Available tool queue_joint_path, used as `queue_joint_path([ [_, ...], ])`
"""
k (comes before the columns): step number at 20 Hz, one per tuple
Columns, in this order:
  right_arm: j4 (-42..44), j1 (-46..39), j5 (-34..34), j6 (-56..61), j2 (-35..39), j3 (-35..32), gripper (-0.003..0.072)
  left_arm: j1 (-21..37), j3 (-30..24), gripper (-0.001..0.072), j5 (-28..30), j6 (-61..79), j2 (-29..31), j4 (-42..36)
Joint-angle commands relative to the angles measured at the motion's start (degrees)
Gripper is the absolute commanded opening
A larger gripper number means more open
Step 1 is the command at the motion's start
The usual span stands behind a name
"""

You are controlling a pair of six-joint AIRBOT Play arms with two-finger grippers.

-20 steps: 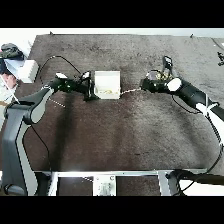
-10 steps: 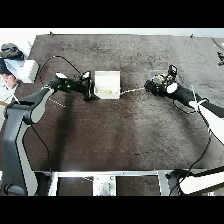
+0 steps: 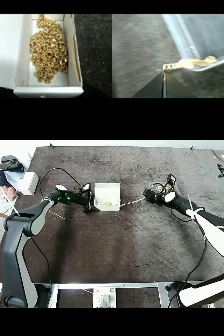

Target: Fold the box and place the chain.

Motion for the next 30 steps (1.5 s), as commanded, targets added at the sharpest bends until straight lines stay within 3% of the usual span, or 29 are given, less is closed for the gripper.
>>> queue_joint_path([
  [1, 0.0, 2.4, 3.1, -3.3, 6.3, 0.2, 0.0012, 0.0, 0.0, 0.0343, 0.0, 0.0, 0.0, 0.0],
  [7, -0.4, 9.1, 2.5, -7.2, 20.8, 0.2, 0.0012, 0.0, 0.0, 0.0344, 0.0, 0.0, 0.0, 0.0],
  [11, -0.4, 15.7, -1.9, -7.2, 25.2, 0.2, 0.0012, 0.0, 0.0, 0.0343, 0.0, 0.0, 0.0, 0.0],
  [16, -0.4, 24.2, -7.6, -7.2, 23.3, 0.2, 0.0011, 0.0, 0.0, 0.0343, 0.0, 0.0, 0.0, 0.0],
  [25, -0.4, 25.5, -5.1, -7.2, 12.7, 0.2, 0.0013, 0.0, 0.0, 0.0343, 0.0, 0.0, 0.0, 0.0],
  [26, -0.9, 25.4, -3.8, -7.2, 12.0, 0.2, 0.0028, 0.0, 0.0, 0.0343, 0.0, 0.0, 0.0, 0.0],
  [28, -3.8, 24.9, -2.6, -7.2, 11.7, 0.2, 0.0348, 0.0, 0.0, 0.0343, 0.0, 0.0, 0.0, 0.0],
  [30, -5.8, 24.0, -2.3, -7.2, 12.1, 0.2, 0.0344, 0.0, 0.0, 0.0343, 0.0, 0.0, 0.0, 0.0],
])
